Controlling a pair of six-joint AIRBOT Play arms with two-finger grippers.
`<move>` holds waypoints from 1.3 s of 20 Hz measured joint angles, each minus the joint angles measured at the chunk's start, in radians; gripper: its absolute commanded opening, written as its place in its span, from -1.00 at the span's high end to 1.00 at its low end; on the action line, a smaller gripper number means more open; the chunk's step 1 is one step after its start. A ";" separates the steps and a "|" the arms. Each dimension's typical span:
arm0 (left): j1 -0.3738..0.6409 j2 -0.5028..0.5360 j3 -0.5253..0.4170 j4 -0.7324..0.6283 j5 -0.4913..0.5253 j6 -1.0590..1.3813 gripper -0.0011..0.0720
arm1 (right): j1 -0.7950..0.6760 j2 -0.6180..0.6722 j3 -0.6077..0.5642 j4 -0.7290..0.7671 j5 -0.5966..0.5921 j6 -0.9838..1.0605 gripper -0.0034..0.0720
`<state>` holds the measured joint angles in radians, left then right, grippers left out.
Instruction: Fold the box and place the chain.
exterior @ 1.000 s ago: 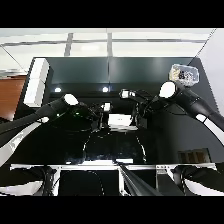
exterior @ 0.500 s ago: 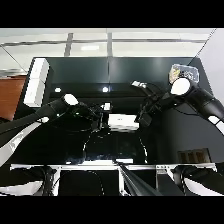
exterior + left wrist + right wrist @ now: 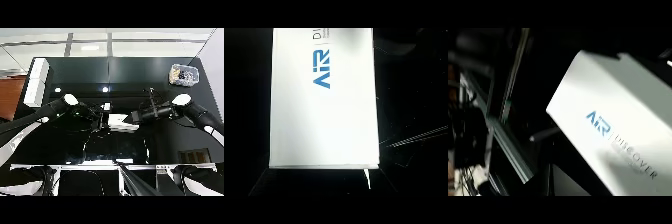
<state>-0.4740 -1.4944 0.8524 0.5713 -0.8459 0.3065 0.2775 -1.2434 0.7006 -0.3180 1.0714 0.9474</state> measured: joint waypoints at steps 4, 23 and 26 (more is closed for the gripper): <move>0.000 0.000 0.000 0.000 0.000 0.000 -0.24 | 0.009 -0.029 -0.016 -0.040 -0.071 0.084 0.87; 0.011 0.029 0.008 0.024 0.004 -0.064 -1.00 | -0.321 0.173 0.091 -0.221 0.204 -0.001 0.87; 0.007 0.064 0.043 0.055 -0.058 -0.132 -0.98 | -0.451 0.247 0.101 -0.277 0.246 0.005 0.87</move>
<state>-0.4667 -1.4303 0.8955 0.6266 -0.9043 0.1741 -0.1734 -0.9962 0.8013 -0.5953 1.3170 0.9524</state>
